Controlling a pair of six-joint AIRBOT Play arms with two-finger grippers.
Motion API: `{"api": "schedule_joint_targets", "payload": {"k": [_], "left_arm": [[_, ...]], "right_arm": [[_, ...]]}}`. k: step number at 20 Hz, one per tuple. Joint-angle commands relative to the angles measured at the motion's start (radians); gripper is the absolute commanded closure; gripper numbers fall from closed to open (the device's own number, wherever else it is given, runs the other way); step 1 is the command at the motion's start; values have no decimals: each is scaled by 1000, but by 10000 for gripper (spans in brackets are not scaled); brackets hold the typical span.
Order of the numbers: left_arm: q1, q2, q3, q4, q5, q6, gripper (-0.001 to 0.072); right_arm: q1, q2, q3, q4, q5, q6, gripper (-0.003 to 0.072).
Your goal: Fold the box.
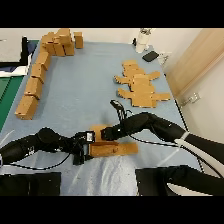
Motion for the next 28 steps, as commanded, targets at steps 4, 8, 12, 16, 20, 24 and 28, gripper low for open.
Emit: {"api": "schedule_joint_targets", "payload": {"k": [4,8,12,16,20,24,28], "left_arm": [[0,0,0,1,0,0,186],[0,0,0,1,0,0,186],[0,0,0,1,0,0,187],[0,0,0,1,0,0,187],[0,0,0,1,0,0,187],[0,0,0,1,0,0,187],[0,0,0,1,0,0,187]], "right_arm": [[1,-82,17,-13,-38,-158,683],[1,-34,88,-35,-45,-188,683],[1,46,130,-39,-53,-183,682],[1,133,130,-101,-122,-121,682],[4,278,104,-426,-435,6,683],[41,461,-69,-450,-529,-348,317],[41,464,-212,-490,-278,-694,162]]}}
